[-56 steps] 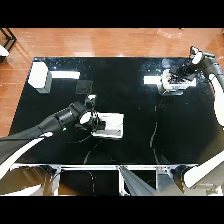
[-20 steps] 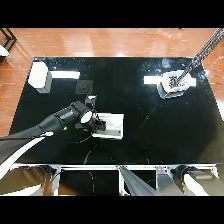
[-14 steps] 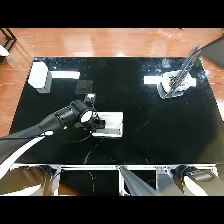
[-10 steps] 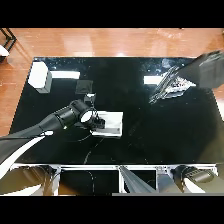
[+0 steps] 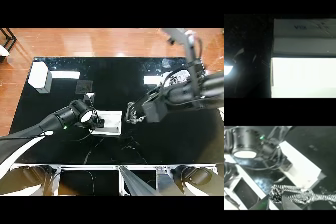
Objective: Fold the box and place the chain.
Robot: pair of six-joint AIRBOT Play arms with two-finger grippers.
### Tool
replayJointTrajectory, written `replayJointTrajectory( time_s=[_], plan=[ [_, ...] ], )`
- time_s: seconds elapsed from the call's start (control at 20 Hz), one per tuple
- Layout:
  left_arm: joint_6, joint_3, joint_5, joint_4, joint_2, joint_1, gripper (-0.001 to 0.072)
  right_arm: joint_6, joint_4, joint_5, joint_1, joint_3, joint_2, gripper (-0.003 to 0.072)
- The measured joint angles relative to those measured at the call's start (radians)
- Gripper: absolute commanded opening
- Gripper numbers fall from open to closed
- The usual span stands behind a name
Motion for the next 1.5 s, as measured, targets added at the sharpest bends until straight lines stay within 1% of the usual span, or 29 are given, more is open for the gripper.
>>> replayJointTrajectory(
  time_s=[0.2,0.4,1.0,1.05,1.1,1.15,1.3,1.5],
  plan=[
    [-0.001,0.000,0.000,0.003,0.000,0.000,0.0027,0.007,0.025,-0.074,0.074,-0.031,-0.046,0.0020],
    [-0.001,0.000,0.000,0.003,0.000,0.000,0.0027,0.010,0.034,-0.135,0.117,-0.039,-0.115,0.0020],
    [-0.002,0.000,0.000,0.001,0.000,0.000,0.0027,0.003,-0.049,-0.192,0.142,-0.054,-0.308,0.0023],
    [-0.002,0.000,-0.001,0.001,0.000,0.000,0.0027,0.002,-0.052,-0.194,0.143,-0.062,-0.315,0.0151],
    [-0.002,0.000,-0.001,0.001,0.000,0.000,0.0027,0.002,-0.056,-0.195,0.144,-0.070,-0.320,0.0547],
    [-0.002,0.000,-0.001,0.001,0.000,0.000,0.0027,0.000,-0.056,-0.192,0.144,-0.076,-0.323,0.0714],
    [-0.002,0.000,-0.002,0.001,0.000,0.000,0.0027,-0.017,-0.064,-0.153,0.121,-0.085,-0.307,0.0718],
    [-0.002,0.000,-0.003,0.000,0.000,0.000,0.0027,-0.067,-0.133,-0.075,0.010,-0.096,-0.202,0.0718]
  ],
)
